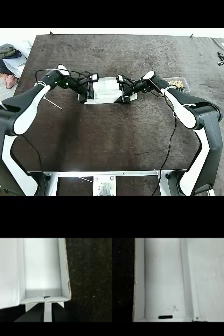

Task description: Fold the box and place the chain.

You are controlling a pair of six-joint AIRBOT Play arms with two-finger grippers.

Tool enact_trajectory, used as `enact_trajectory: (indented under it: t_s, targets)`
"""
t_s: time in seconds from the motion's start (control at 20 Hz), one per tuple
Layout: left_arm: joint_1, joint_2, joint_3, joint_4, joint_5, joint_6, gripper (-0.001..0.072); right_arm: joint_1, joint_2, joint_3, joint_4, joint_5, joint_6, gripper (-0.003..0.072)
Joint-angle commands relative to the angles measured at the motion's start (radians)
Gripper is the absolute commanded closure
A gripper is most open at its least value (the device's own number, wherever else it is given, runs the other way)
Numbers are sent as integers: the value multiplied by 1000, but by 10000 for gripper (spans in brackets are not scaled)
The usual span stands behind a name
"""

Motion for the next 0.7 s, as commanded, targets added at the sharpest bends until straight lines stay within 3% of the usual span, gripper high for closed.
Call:
enact_trajectory:
  t_s: [0.0,0.3,0.4,0.45,0.6,0.65]
  targets:
    - [-32,-3,0,-4,30,5,604,1,0,1,0,0,0,315]
    - [-42,-4,0,-18,68,5,581,1,0,1,0,0,0,315]
    - [-42,-4,0,-34,71,2,367,1,0,1,0,0,0,315]
    - [-42,-4,0,-35,75,2,335,1,0,1,0,0,0,315]
    - [-42,-4,0,-35,72,2,327,1,0,1,0,0,0,315]
    - [-42,-4,0,-35,74,2,101,1,0,1,0,0,0,315]
